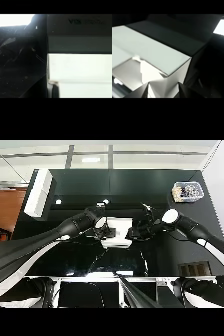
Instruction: Fold the box and place the chain.
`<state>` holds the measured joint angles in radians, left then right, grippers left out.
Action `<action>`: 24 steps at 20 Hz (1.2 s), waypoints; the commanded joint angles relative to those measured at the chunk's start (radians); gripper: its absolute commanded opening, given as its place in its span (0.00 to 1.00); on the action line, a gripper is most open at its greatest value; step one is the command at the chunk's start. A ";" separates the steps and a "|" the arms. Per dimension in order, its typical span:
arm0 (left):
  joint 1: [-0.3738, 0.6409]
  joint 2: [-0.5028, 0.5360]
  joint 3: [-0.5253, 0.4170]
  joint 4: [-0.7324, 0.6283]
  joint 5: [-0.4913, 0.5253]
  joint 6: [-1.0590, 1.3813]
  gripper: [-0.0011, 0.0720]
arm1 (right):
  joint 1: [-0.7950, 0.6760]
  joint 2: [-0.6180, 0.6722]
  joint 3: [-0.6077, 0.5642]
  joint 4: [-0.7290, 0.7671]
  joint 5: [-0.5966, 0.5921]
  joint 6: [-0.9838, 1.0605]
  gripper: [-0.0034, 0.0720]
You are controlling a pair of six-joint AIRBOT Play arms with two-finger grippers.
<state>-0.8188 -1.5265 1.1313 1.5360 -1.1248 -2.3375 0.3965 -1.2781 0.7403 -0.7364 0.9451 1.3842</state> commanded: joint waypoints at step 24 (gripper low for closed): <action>0.000 -0.001 0.000 0.000 0.002 0.000 0.05 | 0.316 -0.155 0.276 -0.755 0.149 0.878 0.40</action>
<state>-0.8188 -1.5265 1.1313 1.5345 -1.1217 -2.3375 0.7116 -1.4307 1.0153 -1.4887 1.0916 2.2311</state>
